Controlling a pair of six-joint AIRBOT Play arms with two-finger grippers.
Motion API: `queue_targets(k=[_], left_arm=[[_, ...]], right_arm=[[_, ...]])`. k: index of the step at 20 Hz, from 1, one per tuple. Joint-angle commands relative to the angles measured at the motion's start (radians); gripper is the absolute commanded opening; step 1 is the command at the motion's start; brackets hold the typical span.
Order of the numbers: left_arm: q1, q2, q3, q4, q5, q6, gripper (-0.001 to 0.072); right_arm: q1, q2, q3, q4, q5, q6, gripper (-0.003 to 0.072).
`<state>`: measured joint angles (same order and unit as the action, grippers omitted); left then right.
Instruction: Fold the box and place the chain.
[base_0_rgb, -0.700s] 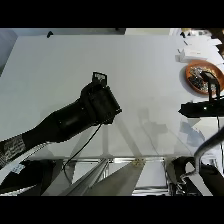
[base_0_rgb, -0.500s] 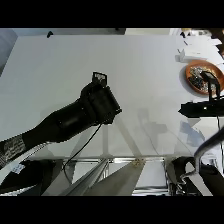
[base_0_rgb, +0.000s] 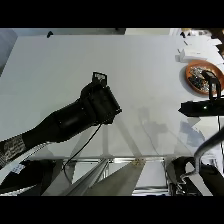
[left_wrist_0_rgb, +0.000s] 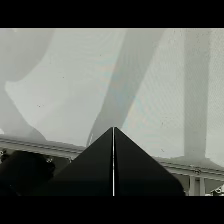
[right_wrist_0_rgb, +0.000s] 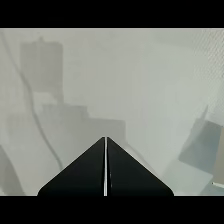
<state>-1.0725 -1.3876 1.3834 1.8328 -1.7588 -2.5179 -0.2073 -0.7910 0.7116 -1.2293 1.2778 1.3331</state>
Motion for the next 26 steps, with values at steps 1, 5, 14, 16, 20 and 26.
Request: queue_targets(k=[1, 5, 14, 16, 20, 26], left_arm=[[0.0, 0.001, 0.0, 0.0, 0.0, 0.0, 0.0002], [0.001, 0.001, 0.0, 0.0, 0.0, 0.0, 0.0002], [-0.002, 0.001, 0.0, 0.0, 0.0, 0.0, 0.0002], [-0.002, 0.001, 0.0, 0.0, 0.015, 0.0, 0.0002], [-0.001, 0.0, 0.0, 0.001, 0.082, 0.0, 0.0008], [-0.001, 0.0, 0.0, 0.083, 0.244, 0.001, 0.0009]], right_arm=[[0.0, -0.017, 0.016, -0.07, 0.062, 0.033, 0.0058], [0.0, -0.098, 0.056, -0.445, 0.027, 0.2, 0.0057], [-0.237, -0.51, 0.396, -0.784, 0.154, 0.206, 0.0291], [-0.331, -0.533, 0.403, -0.778, 0.137, 0.18, 0.0553], [-0.47, -0.595, 0.405, -0.773, 0.12, 0.12, 0.0553], [-0.507, -0.658, 0.407, -0.911, 0.059, 0.097, 0.0548]])
